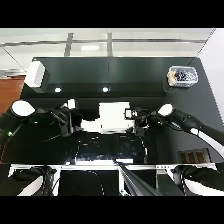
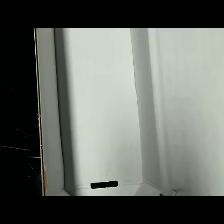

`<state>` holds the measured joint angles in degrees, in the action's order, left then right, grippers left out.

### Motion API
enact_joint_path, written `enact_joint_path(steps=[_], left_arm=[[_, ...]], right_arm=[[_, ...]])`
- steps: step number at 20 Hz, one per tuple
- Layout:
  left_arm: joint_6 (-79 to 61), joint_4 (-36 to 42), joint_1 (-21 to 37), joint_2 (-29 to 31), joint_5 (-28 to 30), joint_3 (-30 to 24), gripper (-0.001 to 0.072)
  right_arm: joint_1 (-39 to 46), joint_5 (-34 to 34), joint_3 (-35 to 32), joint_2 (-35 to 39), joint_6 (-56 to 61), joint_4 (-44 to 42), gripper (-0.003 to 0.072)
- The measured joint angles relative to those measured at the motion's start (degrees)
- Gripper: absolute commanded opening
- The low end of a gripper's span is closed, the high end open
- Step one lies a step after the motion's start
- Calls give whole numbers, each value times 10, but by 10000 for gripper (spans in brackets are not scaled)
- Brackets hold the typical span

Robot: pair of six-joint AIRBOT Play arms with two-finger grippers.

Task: Fold the box and place the chain.

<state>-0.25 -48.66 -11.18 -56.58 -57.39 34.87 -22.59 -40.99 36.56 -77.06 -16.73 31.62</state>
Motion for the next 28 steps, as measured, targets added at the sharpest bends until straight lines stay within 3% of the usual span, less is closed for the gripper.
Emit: enact_joint_path(steps=[5, 11, 12, 13, 16, 28], left_arm=[[-73, 0, -97, -49, 92, -7, 712], [-93, 21, -136, -103, 136, -9, 709], [-95, 30, -138, -108, 139, -9, 669], [-95, 39, -139, -111, 146, -9, 567], [-97, 62, -141, -117, 148, -9, 165], [-102, 185, -143, -153, 148, 1, 161]], right_arm=[[0, 0, 0, 0, 0, 0, 132], [0, 0, 0, 0, 0, 0, 132], [0, 0, 0, 0, 0, 0, 132], [0, 0, 0, 0, 0, 0, 132], [0, 0, 0, 0, 0, 0, 132], [0, 0, 0, 0, 0, 0, 132]])
